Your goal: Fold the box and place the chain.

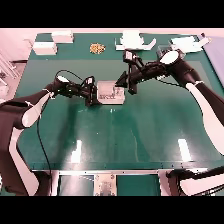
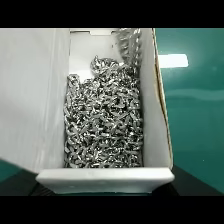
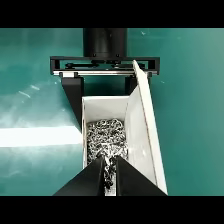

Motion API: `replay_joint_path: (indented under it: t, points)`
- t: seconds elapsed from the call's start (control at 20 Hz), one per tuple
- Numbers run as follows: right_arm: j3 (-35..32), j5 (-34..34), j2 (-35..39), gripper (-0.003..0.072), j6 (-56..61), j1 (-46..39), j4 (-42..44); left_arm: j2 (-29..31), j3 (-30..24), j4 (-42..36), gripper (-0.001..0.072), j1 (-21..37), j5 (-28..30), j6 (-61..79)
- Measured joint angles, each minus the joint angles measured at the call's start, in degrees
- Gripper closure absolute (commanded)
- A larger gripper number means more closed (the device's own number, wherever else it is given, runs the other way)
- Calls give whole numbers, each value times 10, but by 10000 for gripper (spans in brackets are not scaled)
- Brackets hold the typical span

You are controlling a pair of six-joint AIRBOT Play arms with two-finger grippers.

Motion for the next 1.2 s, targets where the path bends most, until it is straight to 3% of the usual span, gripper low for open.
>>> replay_joint_path:
  t: [0.1, 0.15, 0.25, 0.5, 0.85, 1.2]
  points:
    - [-1, -6, -14, 387, -2, 1, -2, 0, 0, 0, 292, 0, 0, 0]
    - [-1, -8, -18, 361, -3, 1, -1, 0, 0, 0, 292, 0, 0, 0]
    - [2, -9, -21, 408, -4, 2, -1, 0, 0, 0, 292, 0, 0, 0]
    - [43, -17, -4, 409, -5, 2, 3, 0, 0, 0, 292, 0, 0, 0]
    - [82, -103, -31, 387, -28, 2, 33, 0, 0, 0, 291, 0, 0, 0]
    - [86, -27, -103, 389, -6, -3, 30, 0, 0, 0, 292, 0, 0, 0]
